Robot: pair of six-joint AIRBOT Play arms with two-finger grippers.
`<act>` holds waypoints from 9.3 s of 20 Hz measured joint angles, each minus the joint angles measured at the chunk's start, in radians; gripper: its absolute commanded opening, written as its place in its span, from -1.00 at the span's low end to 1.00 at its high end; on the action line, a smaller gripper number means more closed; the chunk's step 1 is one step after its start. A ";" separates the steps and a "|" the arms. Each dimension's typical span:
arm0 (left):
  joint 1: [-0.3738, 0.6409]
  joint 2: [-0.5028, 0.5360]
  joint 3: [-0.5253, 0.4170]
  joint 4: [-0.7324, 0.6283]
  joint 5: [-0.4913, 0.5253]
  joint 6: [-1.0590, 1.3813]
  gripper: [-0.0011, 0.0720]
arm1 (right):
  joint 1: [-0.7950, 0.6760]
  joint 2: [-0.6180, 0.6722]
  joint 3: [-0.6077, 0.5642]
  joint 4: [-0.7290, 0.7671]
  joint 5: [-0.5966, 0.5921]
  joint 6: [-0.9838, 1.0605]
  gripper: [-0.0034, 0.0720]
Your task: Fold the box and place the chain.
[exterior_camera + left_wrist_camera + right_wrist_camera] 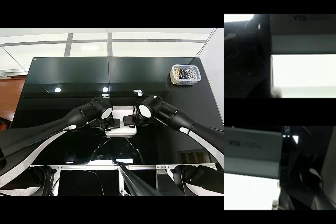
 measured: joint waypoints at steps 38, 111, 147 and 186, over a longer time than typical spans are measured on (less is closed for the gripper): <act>0.000 0.000 0.000 -0.003 -0.025 0.000 -0.88 | -0.522 0.411 0.018 -0.414 -0.092 -0.184 0.96; 0.000 0.000 0.000 -0.003 -0.027 0.002 -0.88 | -0.978 -0.426 0.943 0.371 0.052 -0.419 -0.86; 0.000 0.000 0.000 -0.003 -0.027 0.001 -0.88 | -0.568 0.352 0.806 0.632 0.560 -0.813 -0.86; 0.000 0.000 0.000 -0.003 -0.028 0.001 -0.88 | -0.401 0.340 0.533 0.693 0.446 -0.813 -0.86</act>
